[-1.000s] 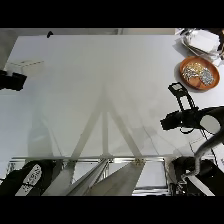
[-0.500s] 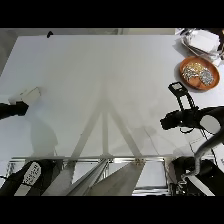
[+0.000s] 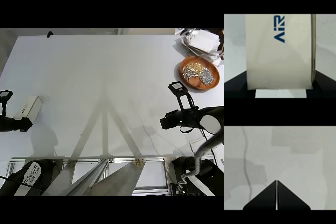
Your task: Fold the box and place the chain.
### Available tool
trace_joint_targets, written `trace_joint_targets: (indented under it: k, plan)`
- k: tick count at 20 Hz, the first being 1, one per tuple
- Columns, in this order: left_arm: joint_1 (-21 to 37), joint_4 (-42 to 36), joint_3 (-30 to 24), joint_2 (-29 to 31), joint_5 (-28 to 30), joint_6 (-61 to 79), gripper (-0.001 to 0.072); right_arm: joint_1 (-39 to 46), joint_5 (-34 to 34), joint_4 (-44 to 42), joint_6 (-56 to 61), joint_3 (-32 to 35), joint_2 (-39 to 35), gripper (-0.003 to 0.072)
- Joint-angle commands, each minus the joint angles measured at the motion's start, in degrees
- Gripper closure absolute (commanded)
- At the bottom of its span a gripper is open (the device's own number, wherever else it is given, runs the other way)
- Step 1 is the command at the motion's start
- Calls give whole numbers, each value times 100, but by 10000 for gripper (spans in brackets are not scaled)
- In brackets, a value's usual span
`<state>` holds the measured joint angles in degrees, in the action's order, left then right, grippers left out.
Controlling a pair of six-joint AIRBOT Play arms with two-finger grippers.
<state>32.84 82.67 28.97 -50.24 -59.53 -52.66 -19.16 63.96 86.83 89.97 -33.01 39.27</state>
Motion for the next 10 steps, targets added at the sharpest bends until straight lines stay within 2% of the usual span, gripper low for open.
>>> trace_joint_targets:
  k: [1,2,3,4,10]
  plan:
    - [-9,181,-7,7,-284,-2,290,0,-20,-13,0,-7,-2,673]
    - [-9,186,-7,7,-284,-2,253,0,-20,-13,0,-7,-2,673]
    - [-9,205,-7,7,-284,-2,147,0,-20,-15,0,-7,-2,673]
    - [-7,219,-4,9,-284,-20,7,0,-20,-28,0,-7,-2,673]
    - [-33,184,48,378,-63,-83,6,0,-28,-31,0,-7,-2,673]
